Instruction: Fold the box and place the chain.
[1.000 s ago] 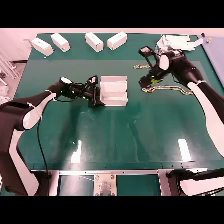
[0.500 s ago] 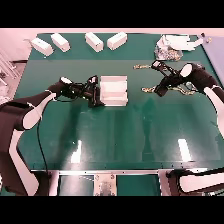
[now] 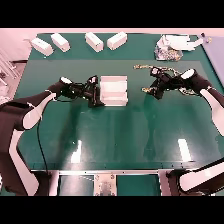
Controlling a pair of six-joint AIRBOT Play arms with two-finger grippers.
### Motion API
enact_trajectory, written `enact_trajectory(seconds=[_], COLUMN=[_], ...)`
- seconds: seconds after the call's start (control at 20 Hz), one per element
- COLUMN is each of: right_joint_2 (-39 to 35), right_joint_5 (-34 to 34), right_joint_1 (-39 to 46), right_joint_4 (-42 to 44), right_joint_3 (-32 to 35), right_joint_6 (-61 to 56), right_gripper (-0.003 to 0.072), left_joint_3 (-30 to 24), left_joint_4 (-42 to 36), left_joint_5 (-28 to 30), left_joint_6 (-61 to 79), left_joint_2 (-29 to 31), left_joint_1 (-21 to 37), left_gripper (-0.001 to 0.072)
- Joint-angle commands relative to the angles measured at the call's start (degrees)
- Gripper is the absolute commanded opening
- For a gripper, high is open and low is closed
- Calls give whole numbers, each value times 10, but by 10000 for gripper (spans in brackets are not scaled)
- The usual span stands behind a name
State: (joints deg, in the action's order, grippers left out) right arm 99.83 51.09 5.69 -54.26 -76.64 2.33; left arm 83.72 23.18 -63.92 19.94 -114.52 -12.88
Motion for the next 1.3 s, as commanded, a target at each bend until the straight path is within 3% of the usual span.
enact_trajectory(seconds=[0.0,0.3,0.35,0.6,0.8,1.0,1.25], right_joint_2=[29,31,32,54,68,85,92], right_joint_5=[3,13,14,19,58,85,86], right_joint_1=[5,9,8,8,8,5,4], right_joint_4=[15,18,18,17,-2,-93,-97], right_joint_3=[-16,-28,-28,-39,-63,-67,-68], right_joint_6=[59,103,108,119,94,33,22], right_gripper=[486,478,419,399,307,307,308], left_joint_3=[0,0,0,0,0,0,0], left_joint_4=[-1,-1,-1,-1,-1,-1,-1], left_joint_5=[5,5,5,5,5,5,5], left_joint_6=[0,0,0,0,0,0,0], left_joint_2=[0,0,0,0,0,0,0], left_joint_1=[0,0,0,0,0,0,0], left_gripper=[369,369,369,368,369,369,368])
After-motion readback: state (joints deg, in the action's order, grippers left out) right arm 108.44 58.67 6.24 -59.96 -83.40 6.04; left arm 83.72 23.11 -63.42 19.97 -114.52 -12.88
